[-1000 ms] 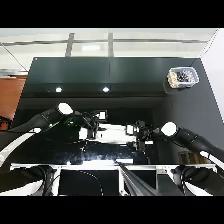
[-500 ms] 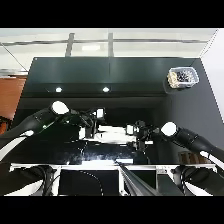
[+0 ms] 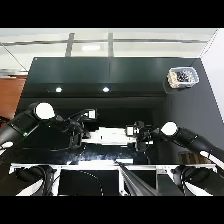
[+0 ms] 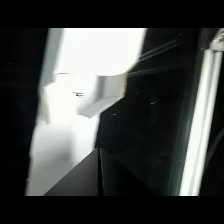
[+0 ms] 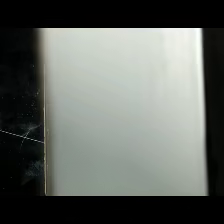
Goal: Fold the box and place the chain.
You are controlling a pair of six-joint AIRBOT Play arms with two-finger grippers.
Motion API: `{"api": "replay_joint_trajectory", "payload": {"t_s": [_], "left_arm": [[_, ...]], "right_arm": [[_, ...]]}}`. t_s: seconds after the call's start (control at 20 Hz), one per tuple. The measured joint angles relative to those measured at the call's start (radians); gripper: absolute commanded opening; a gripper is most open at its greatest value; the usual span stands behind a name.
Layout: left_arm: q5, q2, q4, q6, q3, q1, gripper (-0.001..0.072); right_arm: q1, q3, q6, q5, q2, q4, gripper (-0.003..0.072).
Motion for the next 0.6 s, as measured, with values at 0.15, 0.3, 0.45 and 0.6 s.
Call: {"api": "replay_joint_trajectory", "payload": {"t_s": [0.15,0.3,0.45,0.6], "left_arm": [[0.033,-0.005,-0.134,-0.061,-0.013,-0.028,0.0025],[0.182,-0.051,-0.358,-0.050,-0.024,-0.051,0.0025],[0.320,-0.108,-0.519,0.007,-0.028,-0.061,0.0025],[0.400,-0.157,-0.532,0.035,-0.030,-0.065,0.0025]], "right_arm": [[0.000,0.000,-0.002,0.003,0.000,0.000,0.0481],[0.000,0.000,-0.002,0.004,0.000,0.000,0.0481],[0.000,0.000,-0.002,0.004,0.000,0.001,0.0481],[0.000,0.000,-0.002,0.004,0.000,0.001,0.0481]]}}
